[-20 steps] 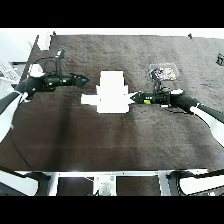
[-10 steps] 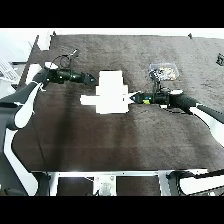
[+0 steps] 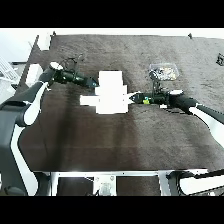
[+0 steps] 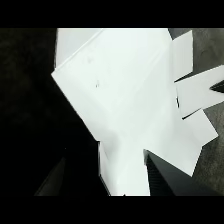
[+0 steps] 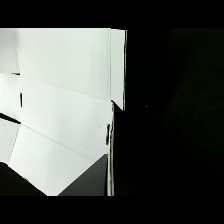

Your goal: Fold the box and place the chain.

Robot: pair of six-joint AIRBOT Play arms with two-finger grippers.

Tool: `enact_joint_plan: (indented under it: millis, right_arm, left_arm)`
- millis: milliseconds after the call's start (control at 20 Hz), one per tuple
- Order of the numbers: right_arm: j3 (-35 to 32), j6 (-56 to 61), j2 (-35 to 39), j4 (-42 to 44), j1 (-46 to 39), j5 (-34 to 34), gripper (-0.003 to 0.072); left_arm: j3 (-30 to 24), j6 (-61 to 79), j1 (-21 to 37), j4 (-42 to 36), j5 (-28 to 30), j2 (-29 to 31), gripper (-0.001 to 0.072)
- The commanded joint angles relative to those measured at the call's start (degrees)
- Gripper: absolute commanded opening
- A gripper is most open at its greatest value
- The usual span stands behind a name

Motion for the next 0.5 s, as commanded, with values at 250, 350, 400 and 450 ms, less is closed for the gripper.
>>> enact_joint_plan:
  millis: [250, 350, 400, 450]
  right_arm:
    - [0.0, -0.1, 0.0, 0.0, 0.1, 0.0, 0.0002]
    - [0.0, -0.1, 0.0, -0.1, 0.1, 0.1, 0.0002]
    - [0.0, -0.1, 0.0, -0.2, 0.1, 0.1, 0.0003]
    - [0.0, -0.1, 0.0, -0.2, 0.1, 0.1, 0.0003]
  left_arm:
    - [0.5, 1.3, -0.9, -3.5, -1.5, -2.6, 0.0523]
    - [0.5, 2.2, -0.9, -6.3, -1.8, -2.8, 0.0523]
    - [0.5, 2.4, -0.9, -6.6, -1.8, -2.8, 0.0523]
    - [0.5, 2.5, -0.9, -6.6, -1.8, -2.8, 0.0522]
